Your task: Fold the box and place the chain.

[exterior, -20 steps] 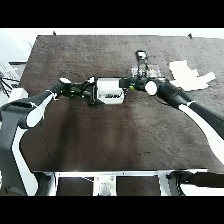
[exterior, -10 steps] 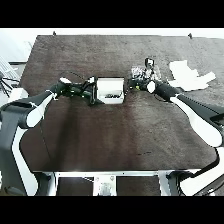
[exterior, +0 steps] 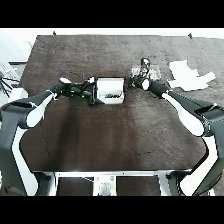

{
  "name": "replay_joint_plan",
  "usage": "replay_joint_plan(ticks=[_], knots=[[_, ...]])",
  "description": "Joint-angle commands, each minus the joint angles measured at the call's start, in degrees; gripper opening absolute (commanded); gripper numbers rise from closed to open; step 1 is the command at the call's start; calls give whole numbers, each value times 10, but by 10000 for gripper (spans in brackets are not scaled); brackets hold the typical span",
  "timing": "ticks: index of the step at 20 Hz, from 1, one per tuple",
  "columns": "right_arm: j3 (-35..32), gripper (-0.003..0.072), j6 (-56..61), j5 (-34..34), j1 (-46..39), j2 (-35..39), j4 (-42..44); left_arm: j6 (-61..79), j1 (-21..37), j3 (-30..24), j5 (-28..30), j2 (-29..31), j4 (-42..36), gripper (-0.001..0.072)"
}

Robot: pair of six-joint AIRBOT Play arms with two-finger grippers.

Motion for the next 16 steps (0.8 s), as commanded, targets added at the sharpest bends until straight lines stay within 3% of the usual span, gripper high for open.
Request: replay_joint_plan(ticks=[1,8,11,16], knots=[[8,5,-34,47,6,53,-25,0,1,0,0,0,0,350],[8,5,-36,191,35,283,-128,0,1,0,0,0,0,349],[8,5,-42,230,63,332,-149,0,1,0,0,0,0,350],[8,5,-42,234,120,370,-160,0,1,0,0,0,0,349]])
